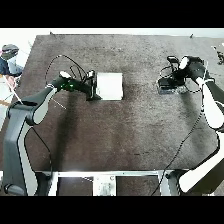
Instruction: Fold the box and place the chain.
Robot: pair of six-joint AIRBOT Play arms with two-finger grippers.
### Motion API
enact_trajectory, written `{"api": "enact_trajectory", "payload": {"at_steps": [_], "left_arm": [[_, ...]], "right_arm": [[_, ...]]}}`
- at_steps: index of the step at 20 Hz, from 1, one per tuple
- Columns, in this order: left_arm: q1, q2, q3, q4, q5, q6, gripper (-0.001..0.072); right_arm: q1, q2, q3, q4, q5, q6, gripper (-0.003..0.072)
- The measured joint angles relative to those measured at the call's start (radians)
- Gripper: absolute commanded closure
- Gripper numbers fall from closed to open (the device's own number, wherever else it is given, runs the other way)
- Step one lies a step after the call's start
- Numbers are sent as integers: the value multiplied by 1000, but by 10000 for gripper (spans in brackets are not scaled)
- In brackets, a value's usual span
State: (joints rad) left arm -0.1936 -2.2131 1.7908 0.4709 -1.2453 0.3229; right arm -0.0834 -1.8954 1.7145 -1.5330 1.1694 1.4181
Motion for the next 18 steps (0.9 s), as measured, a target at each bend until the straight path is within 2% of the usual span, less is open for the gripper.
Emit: {"api": "enact_trajectory", "payload": {"at_steps": [2, 3, 4, 11, 15, 18], "left_arm": [[0, 0, 0, 0, 0, -1, 470], [0, 0, 0, 0, 0, -1, 470], [0, 0, 0, 0, 0, -2, 470], [0, 0, 0, 0, 1, -2, 470], [0, 0, 0, 0, 1, -2, 470], [0, 0, 0, 0, 1, -2, 470]], "right_arm": [[0, -8, 0, 3, -2, -5, 413], [0, -9, 0, 5, -2, -6, 579], [0, -10, 0, 13, 0, -10, 657], [1, 47, -1, 18, 20, -20, 677], [1, 180, 0, 17, 37, -31, 677], [6, 330, 1, 13, 24, -40, 677]]}}
